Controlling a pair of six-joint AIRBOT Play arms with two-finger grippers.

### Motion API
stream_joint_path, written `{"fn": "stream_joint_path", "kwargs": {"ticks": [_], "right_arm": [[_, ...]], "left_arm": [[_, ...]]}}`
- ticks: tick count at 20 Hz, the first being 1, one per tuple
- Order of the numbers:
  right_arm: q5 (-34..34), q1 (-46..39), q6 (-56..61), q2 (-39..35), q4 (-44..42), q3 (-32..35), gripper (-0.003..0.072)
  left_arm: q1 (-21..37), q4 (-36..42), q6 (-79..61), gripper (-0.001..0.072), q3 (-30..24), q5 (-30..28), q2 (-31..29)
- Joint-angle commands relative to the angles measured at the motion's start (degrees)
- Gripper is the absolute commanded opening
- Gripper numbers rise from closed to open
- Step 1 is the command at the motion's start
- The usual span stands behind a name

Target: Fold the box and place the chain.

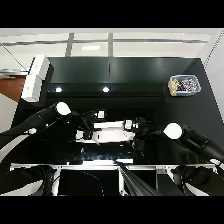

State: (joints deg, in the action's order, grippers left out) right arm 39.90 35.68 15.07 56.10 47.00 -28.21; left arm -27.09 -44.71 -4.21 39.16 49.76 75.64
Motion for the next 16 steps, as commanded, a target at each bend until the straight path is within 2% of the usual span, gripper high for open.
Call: {"fn": "stream_joint_path", "kwargs": {"ticks": [1,4,9,16], "right_arm": [[-1.11,-0.02,5.25,-0.48,1.73,-1.16,0.0703],[-1.31,-0.04,6.45,-1.44,5.62,-2.49,0.0704],[-1.29,-0.13,6.43,-1.4,5.51,-2.47,0.0704],[-1.01,-1.92,-0.33,3.43,-1.16,-2.49,0.0704]], "left_arm": [[0.0,0.0,0.2,0.0029,0.04,0.04,-0.02],[0.0,0.0,0.17,0.0029,0.07,-0.07,-0.02],[0.0,0.02,0.17,0.0028,0.07,-0.04,-0.02],[-0.02,-0.02,0.15,0.0027,0.07,-1.36,-0.02]]}}
